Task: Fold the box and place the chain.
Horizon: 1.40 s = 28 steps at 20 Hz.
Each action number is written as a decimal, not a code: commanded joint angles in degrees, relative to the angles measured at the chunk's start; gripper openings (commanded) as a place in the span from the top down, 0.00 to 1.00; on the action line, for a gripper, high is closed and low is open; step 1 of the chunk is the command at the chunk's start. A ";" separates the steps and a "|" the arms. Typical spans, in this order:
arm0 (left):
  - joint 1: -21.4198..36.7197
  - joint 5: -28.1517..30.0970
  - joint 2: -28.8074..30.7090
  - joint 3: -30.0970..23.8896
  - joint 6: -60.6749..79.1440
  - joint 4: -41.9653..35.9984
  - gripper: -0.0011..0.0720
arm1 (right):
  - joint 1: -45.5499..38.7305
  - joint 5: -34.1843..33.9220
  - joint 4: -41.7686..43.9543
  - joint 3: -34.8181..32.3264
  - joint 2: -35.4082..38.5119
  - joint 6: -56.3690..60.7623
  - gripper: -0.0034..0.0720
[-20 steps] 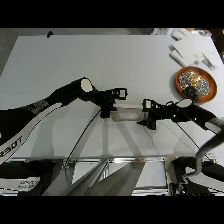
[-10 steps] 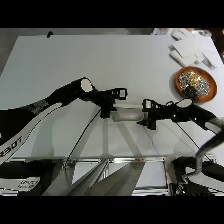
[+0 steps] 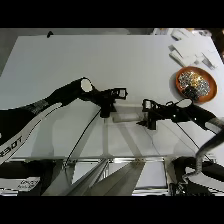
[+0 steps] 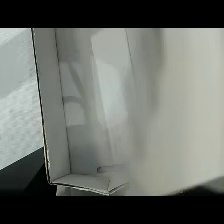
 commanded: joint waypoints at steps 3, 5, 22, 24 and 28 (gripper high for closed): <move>0.85 -2.49 2.45 0.07 -3.69 0.42 0.25 | -0.02 -0.33 0.28 0.00 0.02 0.26 0.56; 1.62 -4.90 4.98 0.07 -4.66 3.02 0.25 | -0.02 -0.35 0.26 0.00 0.02 0.26 0.56; -13.11 -1.36 17.05 -0.90 -22.64 5.51 0.97 | -0.02 -0.35 0.28 0.00 0.02 0.28 0.56; -13.62 12.15 12.94 -0.90 -22.88 1.70 0.97 | -0.02 -0.35 0.28 0.00 0.00 0.26 0.56; -10.01 25.88 7.56 -0.90 -25.68 -8.00 0.98 | -0.02 -0.33 0.28 0.00 0.02 0.26 0.56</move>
